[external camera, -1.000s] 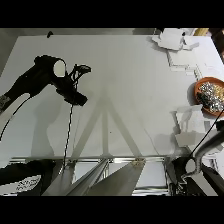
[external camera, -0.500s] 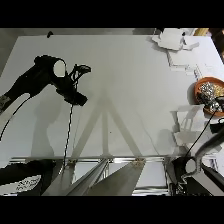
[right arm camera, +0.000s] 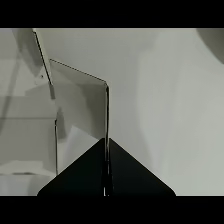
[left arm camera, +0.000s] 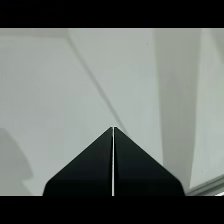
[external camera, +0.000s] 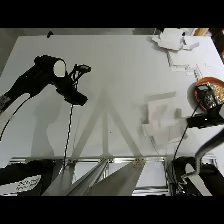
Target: Fold the box and place the chain.
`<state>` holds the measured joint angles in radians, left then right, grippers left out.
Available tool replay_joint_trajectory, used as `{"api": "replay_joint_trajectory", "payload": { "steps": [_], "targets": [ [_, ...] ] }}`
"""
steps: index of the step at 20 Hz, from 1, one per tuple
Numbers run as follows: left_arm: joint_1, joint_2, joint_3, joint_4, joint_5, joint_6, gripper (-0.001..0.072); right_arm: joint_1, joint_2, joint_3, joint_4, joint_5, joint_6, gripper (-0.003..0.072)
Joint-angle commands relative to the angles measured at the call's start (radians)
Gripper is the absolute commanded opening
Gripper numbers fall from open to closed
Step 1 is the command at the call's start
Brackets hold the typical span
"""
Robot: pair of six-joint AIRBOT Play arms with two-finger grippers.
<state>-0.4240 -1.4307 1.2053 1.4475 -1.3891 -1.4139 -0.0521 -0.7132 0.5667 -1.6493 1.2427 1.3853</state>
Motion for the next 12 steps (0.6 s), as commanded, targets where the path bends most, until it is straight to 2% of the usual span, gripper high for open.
{"api": "replay_joint_trajectory", "payload": {
  "steps": [1,2,4,6,7,9,10,12],
  "targets": [
    [0.000,0.000,0.000,-0.003,0.023,0.000,0.0010,0.221,0.126,-0.059,0.169,-0.048,0.190,0.0016],
    [0.000,0.000,0.000,-0.003,0.026,0.000,0.0010,0.289,0.150,-0.082,0.165,-0.069,0.263,0.0016],
    [0.000,0.000,0.000,-0.015,0.106,0.000,0.0010,0.405,0.164,-0.110,0.164,-0.090,0.366,0.0016],
    [0.001,-0.002,0.000,-0.067,0.105,0.039,0.0018,0.500,0.163,-0.114,0.163,-0.132,0.406,0.0017],
    [0.002,-0.002,-0.001,-0.115,0.086,0.113,0.0100,0.539,0.163,-0.114,0.160,-0.158,0.425,0.0017],
    [0.023,-0.002,-0.024,-0.311,0.056,0.296,0.0328,0.584,0.163,-0.114,0.160,-0.184,0.426,0.0017],
    [0.044,-0.002,-0.054,-0.441,0.061,0.386,0.0387,0.594,0.161,-0.114,0.161,-0.186,0.426,0.0017],
    [0.088,-0.002,-0.146,-0.705,0.065,0.607,0.0420,0.593,0.159,-0.114,0.161,-0.185,0.425,0.0017]
  ]
}}
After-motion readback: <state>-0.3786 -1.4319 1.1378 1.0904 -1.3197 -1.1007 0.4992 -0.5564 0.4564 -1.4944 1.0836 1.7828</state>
